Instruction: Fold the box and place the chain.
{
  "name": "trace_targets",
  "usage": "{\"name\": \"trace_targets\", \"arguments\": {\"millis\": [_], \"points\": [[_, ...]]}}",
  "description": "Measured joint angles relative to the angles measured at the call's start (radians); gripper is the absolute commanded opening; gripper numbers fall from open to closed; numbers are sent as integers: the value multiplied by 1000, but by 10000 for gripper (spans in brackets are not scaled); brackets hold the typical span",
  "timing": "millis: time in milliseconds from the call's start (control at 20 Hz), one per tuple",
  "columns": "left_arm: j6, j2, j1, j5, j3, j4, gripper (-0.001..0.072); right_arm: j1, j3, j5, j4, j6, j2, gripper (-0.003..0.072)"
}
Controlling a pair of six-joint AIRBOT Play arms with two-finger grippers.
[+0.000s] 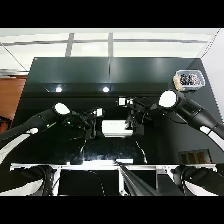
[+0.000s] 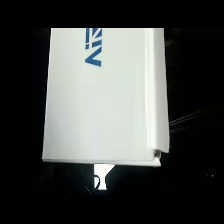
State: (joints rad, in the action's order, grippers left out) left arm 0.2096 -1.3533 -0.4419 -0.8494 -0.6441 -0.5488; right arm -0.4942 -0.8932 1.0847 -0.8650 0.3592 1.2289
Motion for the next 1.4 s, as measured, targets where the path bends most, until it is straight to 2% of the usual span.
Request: {"name": "trace_targets", "arguments": {"millis": [600, 1400], "points": [[-2, 0, 0, 2, 0, 1, 493, -1, 0, -56, 0, 40, 0, 242], [1, 0, -1, -3, 0, 16, 494, -1, 0, -35, 27, 56, 0, 242]]}}
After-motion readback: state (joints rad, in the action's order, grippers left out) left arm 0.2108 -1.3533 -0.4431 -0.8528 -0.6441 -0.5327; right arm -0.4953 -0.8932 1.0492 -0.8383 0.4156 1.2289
